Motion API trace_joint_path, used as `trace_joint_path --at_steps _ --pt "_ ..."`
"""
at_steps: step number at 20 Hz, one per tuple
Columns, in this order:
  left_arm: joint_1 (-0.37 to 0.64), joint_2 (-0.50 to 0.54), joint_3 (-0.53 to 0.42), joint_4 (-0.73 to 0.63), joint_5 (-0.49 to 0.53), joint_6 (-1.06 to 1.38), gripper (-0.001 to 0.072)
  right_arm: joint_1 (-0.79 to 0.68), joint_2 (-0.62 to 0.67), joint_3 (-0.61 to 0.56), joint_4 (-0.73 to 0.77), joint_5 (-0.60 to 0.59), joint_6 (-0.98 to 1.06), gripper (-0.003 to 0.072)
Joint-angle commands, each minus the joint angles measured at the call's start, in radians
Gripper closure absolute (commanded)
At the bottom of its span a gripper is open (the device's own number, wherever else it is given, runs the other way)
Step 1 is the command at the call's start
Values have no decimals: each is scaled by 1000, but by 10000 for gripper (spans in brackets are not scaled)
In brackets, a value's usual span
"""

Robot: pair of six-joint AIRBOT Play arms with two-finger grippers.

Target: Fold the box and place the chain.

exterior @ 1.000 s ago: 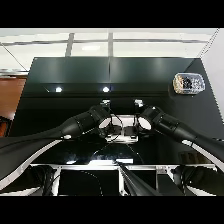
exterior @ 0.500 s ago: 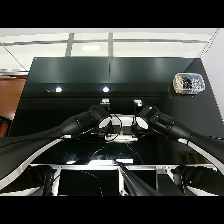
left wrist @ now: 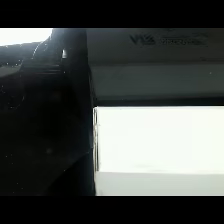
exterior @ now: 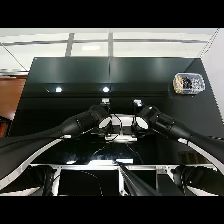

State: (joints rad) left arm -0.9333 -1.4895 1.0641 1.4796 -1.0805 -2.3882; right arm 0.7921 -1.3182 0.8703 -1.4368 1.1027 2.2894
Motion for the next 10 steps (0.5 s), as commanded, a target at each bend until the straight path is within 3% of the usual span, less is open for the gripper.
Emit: trace_joint_path --at_steps 1,3,10 --pt "1 0 1 0 2 2 684 0 0 1 -5 -1 -7 576" --pt "1 0 1 0 3 2 684 -1 2 1 -6 5 -14 397" --pt "1 0 1 0 3 2 683 -28 51 2 -32 73 -46 396"
